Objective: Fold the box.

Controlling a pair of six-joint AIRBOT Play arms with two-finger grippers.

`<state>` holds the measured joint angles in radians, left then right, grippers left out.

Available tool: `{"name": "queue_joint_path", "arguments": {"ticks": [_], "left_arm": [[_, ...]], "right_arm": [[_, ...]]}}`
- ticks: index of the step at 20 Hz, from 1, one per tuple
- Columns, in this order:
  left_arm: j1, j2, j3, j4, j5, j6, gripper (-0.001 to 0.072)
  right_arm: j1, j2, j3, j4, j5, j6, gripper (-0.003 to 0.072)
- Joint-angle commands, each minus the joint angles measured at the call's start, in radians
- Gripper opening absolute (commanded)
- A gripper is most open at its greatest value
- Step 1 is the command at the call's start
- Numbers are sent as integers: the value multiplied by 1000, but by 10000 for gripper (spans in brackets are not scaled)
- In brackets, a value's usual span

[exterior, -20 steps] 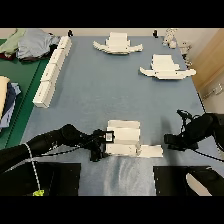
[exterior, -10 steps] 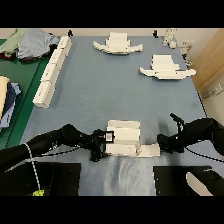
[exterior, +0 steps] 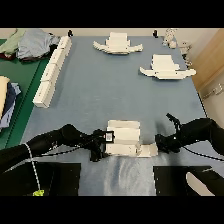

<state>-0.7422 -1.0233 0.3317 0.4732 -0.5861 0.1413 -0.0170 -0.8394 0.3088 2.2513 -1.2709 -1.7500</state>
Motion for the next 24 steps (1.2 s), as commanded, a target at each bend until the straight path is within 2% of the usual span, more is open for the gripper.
{"name": "queue_joint_path", "arguments": {"ticks": [1, 8, 9, 10, 11, 14, 18, 20, 22, 24], "left_arm": [[0, 1, 1, 0, 0, 0, 513], [0, 1, 1, 0, 0, 0, 513], [0, 1, 1, 0, 0, 0, 513], [0, 1, 1, 0, 0, 0, 513], [0, 1, 1, 0, 0, 0, 513], [0, 1, 1, 0, 0, 0, 513], [0, 1, 1, 0, 0, 0, 513], [0, 1, 1, 0, 0, 0, 513], [0, 1, 1, 0, 0, 0, 513], [0, 1, 1, 0, 0, 0, 513]], "right_arm": [[1, -7, 0, 93, -22, -75, 2], [6, 13, 38, 143, -87, -75, 6], [18, 19, 43, 155, -90, -74, 152], [34, 24, 44, 169, -90, -73, 379], [56, 26, 47, 177, -89, -72, 477], [143, 26, 72, 192, -69, -72, 490], [307, 18, 90, 156, 111, 50, 477], [406, -2, 98, 100, 177, 140, 434], [507, -14, 126, 25, 235, 251, 423], [602, -24, 180, -143, 253, 449, 403]]}}
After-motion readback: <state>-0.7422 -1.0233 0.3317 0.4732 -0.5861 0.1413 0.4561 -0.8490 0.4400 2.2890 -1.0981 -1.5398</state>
